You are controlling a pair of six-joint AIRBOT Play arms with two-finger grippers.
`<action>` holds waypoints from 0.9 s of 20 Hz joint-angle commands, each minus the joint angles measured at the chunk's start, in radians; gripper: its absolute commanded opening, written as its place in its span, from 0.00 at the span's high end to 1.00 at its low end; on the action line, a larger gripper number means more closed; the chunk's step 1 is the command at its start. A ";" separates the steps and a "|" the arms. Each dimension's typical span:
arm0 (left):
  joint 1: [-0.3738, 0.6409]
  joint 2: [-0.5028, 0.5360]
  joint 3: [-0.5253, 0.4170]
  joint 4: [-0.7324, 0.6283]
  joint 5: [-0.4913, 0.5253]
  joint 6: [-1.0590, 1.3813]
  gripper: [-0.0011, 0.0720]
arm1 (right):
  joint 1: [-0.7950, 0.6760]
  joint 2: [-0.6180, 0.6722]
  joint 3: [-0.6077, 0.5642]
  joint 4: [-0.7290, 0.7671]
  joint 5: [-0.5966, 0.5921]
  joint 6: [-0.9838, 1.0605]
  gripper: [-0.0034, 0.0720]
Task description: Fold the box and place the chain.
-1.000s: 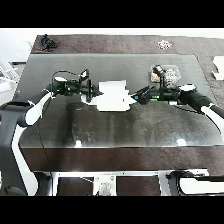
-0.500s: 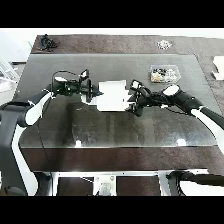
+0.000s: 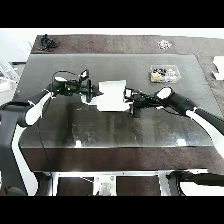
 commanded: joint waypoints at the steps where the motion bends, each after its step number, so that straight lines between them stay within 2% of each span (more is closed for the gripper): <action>1: -0.001 0.000 0.000 0.000 0.000 0.000 0.96 | 0.009 -0.023 -0.007 -0.002 -0.011 -0.010 0.19; 7: -0.001 0.000 0.000 0.000 0.000 0.000 0.96 | 0.006 -0.046 0.003 0.153 -0.109 -0.122 0.19; 14: -0.001 0.000 0.000 0.000 0.000 0.001 0.96 | -0.046 -0.044 0.079 0.158 -0.114 -0.130 0.19; 18: -0.001 0.000 0.000 0.000 0.001 0.001 0.96 | -0.066 -0.044 0.092 0.209 -0.113 -0.225 0.19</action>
